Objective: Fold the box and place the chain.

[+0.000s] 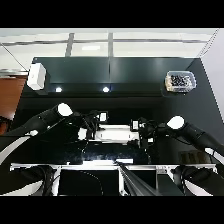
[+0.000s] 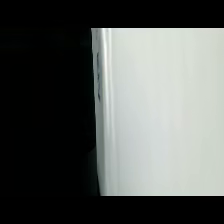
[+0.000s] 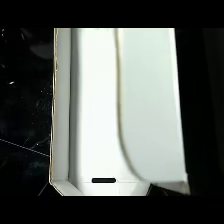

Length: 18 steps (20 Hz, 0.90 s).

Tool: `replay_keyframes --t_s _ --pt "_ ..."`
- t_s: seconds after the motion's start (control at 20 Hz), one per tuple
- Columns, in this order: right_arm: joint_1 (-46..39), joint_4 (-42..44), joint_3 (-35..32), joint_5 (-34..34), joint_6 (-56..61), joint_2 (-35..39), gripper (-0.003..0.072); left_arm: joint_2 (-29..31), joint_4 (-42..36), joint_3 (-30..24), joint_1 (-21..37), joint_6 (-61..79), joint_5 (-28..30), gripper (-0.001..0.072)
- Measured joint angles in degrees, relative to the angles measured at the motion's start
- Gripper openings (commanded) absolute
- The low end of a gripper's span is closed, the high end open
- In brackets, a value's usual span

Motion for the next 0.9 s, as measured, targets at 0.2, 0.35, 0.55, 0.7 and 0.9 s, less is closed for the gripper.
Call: replay_keyframes --t_s 0.2,0.35,0.55,0.7,0.9 --pt "0.0 0.2 -0.1 -0.5 -2.4 -1.3 0.0605 0.0 0.0 0.0 0.0 -0.2 0.0 0.0029" --pt "0.0 1.0 -0.1 -0.7 -3.0 -2.1 0.0605 0.0 0.0 0.0 0.0 -0.1 0.0 0.0029" --pt "0.5 1.9 -0.1 -1.4 -3.2 -2.5 0.0605 0.0 0.0 0.0 0.0 -0.1 0.0 0.0029" --pt "1.5 1.7 -0.1 -2.7 -2.3 -2.7 0.0605 0.0 0.0 0.0 0.0 -0.1 0.1 0.0029" --pt "3.8 -0.9 -0.1 -4.8 -0.1 -3.0 0.0605 0.0 0.0 0.0 0.0 -0.1 0.1 0.0029"
